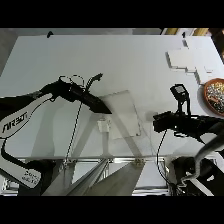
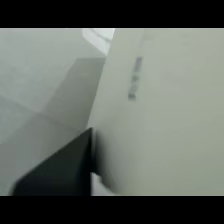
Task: Fold the box and place the chain.
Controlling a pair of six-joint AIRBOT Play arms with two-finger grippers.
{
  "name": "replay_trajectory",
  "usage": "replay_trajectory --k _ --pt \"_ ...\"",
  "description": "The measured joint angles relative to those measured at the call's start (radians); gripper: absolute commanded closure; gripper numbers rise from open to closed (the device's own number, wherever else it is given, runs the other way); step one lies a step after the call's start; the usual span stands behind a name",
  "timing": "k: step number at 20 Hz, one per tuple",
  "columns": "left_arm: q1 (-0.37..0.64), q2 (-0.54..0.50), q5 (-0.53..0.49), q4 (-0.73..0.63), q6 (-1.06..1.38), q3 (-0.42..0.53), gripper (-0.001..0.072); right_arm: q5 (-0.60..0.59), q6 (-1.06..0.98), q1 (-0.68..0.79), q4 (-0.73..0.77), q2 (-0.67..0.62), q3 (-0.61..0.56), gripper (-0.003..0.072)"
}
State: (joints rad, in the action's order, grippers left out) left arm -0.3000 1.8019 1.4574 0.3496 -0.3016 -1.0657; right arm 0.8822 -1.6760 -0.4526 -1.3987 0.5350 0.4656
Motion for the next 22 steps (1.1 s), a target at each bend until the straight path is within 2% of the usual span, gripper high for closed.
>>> replay_trajectory --k 1,6,8,9,16,19,22 --pt "0.000 0.001 -0.001 0.000 0.004 0.000 0.0708 0.000 0.001 0.000 0.000 0.000 0.000 0.0670" --pt "-0.002 -0.003 -0.005 -0.014 0.060 0.000 0.0709 -0.002 0.002 0.000 0.003 0.000 0.003 0.0663" --pt "-0.013 -0.029 -0.018 -0.012 0.105 0.000 0.0709 -0.001 0.001 0.000 0.005 -0.001 0.018 0.0506" --pt "-0.024 -0.051 -0.030 0.002 0.128 0.000 0.0709 -0.001 0.001 0.000 0.007 -0.002 0.030 0.0455" --pt "-0.200 -0.259 -0.164 0.304 0.198 0.001 0.0712 0.000 0.016 0.000 0.008 -0.004 0.140 0.0454" --pt "-0.255 -0.286 -0.262 0.351 0.194 0.020 0.0715 0.005 0.023 0.000 0.008 -0.004 0.157 0.0454" --pt "-0.286 -0.298 -0.381 0.334 0.206 0.053 0.0714 0.025 0.026 0.000 0.008 -0.004 0.163 0.0454"
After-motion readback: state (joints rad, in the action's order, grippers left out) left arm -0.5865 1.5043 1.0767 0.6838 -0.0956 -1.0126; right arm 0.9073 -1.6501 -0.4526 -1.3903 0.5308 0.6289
